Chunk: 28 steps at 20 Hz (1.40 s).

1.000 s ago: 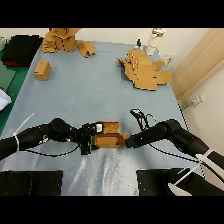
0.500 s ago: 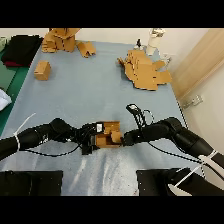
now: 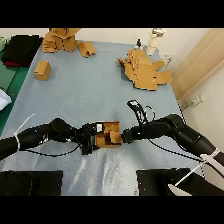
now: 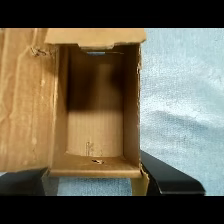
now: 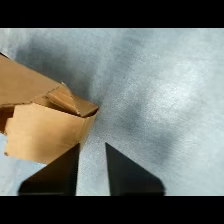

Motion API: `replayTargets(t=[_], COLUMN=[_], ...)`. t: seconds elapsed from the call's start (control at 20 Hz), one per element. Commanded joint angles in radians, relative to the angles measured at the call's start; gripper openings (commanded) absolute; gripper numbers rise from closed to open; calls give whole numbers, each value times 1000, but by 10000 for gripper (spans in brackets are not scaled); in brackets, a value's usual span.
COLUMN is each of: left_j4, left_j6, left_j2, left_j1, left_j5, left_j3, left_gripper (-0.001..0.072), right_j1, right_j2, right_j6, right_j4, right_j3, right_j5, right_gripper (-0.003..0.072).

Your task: Fold the box.

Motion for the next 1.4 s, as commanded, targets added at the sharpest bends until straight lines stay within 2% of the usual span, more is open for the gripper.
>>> replayTargets(t=[0.0, 0.1, 0.15, 0.2, 0.4, 0.6, 0.85, 1.0, 1.35], left_j4=[0, 0, 0, 0, 0, 0, 0, 0, 0], left_j6=[0, 0, 0, 0, 0, 0, 0, 0, 0], left_j2=[0, 0, 0, 0, 0, 0, 0, 0, 0], left_j1=[0, 0, 0, 0, 0, 0, 0, 0, 0], left_j5=[0, 0, 0, 0, 0, 0, 0, 0, 0], left_j3=[0, 0, 0, 0, 0, 0, 0, 0, 0], left_gripper=[422, 422, 421, 422, 422, 422, 422, 422, 422], right_j1=[1, 1, 1, 1, 34, 84, 185, 252, 294], right_j2=[0, -6, -14, -27, -100, -159, -252, -316, -509], right_j6=[21, 21, 21, 21, 51, 216, 534, 650, 697], right_j4=[30, 62, 69, 82, 100, -46, -217, -239, -262], right_j3=[25, 23, 23, 22, 24, 101, 221, 273, 362], right_j5=[-22, -21, -22, -21, -6, -41, -190, -234, -259], right_gripper=[385, 386, 405, 457, 458, 458, 458, 458, 448])
